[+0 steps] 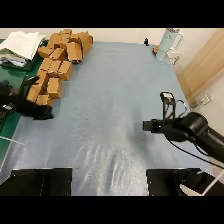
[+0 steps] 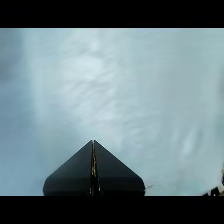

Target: Fold the box.

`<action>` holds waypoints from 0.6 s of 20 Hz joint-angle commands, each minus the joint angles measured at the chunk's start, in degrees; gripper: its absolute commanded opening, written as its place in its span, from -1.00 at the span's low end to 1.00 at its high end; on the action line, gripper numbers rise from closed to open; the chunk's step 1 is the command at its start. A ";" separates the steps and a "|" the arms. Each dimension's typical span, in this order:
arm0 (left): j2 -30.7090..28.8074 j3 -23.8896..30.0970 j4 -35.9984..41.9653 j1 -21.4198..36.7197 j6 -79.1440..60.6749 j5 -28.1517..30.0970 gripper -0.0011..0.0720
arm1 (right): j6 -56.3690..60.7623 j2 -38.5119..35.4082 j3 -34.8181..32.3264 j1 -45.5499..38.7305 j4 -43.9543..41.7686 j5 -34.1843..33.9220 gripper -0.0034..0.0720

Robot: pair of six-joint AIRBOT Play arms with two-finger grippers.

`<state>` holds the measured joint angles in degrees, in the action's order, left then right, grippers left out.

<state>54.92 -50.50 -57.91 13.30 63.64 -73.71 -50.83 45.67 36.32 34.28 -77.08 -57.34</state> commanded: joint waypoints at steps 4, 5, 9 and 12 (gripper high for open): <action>13.20 -15.52 5.01 -30.91 8.44 14.91 -0.94 | -14.47 24.24 24.24 -3.06 -6.40 -4.68 -0.89; 16.70 -17.84 4.92 -33.64 8.50 15.37 -0.94 | -16.55 27.80 28.37 -3.89 -8.94 -6.47 -0.89; 26.60 -22.53 4.98 -38.23 9.88 16.96 -0.94 | -19.30 37.86 39.36 -5.60 -16.37 -9.20 -0.89; 29.35 -22.82 5.25 -38.80 9.88 16.96 -0.93 | -19.28 40.87 41.68 -5.62 -21.09 -9.20 -0.89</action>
